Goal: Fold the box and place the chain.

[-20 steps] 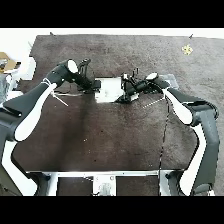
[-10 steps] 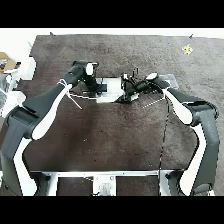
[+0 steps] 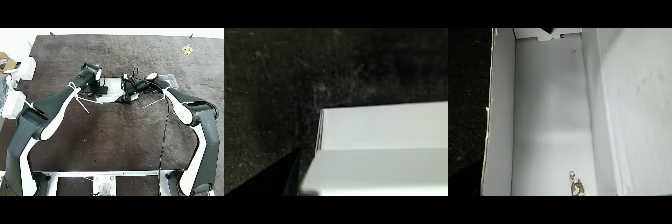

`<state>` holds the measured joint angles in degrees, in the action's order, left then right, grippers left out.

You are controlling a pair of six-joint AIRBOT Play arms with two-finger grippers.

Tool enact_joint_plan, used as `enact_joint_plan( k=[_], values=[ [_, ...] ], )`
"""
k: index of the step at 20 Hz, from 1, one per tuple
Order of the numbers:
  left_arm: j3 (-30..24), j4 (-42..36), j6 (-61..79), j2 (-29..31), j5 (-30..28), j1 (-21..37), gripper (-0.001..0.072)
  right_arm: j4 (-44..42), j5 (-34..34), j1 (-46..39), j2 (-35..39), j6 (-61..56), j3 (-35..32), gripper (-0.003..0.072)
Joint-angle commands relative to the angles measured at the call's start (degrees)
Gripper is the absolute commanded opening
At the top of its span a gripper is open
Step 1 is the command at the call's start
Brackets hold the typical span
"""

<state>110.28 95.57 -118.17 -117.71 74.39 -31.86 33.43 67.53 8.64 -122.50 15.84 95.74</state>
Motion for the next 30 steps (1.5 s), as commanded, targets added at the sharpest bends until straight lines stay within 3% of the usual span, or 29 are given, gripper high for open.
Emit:
enact_joint_plan(
  k=[1,3,4,5,6,10,11,12,13,16,20,23,27,30],
  values=[
    [0.13,1.60,-1.86,-0.66,-0.04,-0.17,0.0225,-0.02,0.02,0.00,0.00,0.00,-0.02,0.0547],
    [0.15,1.60,-1.86,-0.66,-0.52,-0.17,0.0211,-0.02,0.02,0.00,0.00,0.00,-0.02,0.0547],
    [0.13,1.60,-1.86,-0.66,-0.50,-0.17,0.0109,-0.02,0.02,0.00,0.00,0.00,-0.02,0.0547],
    [0.13,1.60,-1.97,-0.66,-0.50,-0.17,0.0103,-0.02,0.02,0.00,0.00,0.00,-0.02,0.0547],
    [0.13,1.60,-2.01,-0.66,-0.50,-0.17,0.0008,-0.02,0.02,0.00,0.00,0.00,-0.02,0.0547],
    [0.13,1.60,-2.99,-0.66,-0.55,-0.17,0.0008,-0.02,0.02,0.00,0.00,0.00,-0.02,0.0547],
    [0.13,1.60,-2.73,-0.63,-1.27,-0.17,0.0047,-0.02,0.02,0.00,0.00,0.00,-0.02,0.0547],
    [0.15,1.33,-1.95,-0.61,-1.84,-0.17,0.0405,-0.02,0.02,0.00,0.00,0.00,-0.02,0.0547],
    [0.20,1.27,0.07,-0.46,-1.81,-0.17,0.0661,-0.02,0.02,0.00,0.00,0.00,-0.02,0.0547],
    [2.27,0.48,1.66,-0.44,0.96,-0.17,0.0666,-0.02,0.02,0.00,0.00,0.00,-0.02,0.0547],
    [7.82,0.48,4.87,0.66,9.09,-0.17,0.0666,-0.02,0.02,0.00,0.00,0.00,-0.02,0.0547],
    [8.24,0.92,12.90,4.48,9.79,-0.15,0.0666,-0.04,0.02,0.00,0.00,0.00,-0.02,0.0547],
    [8.28,-1.07,27.06,9.11,6.64,0.11,0.0666,-0.02,0.00,0.00,0.00,0.00,-0.02,0.0547],
    [8.22,-14.08,39.01,11.21,6.45,4.22,0.0665,-0.02,0.02,-0.02,0.00,0.00,-0.02,0.0547]
  ],
)
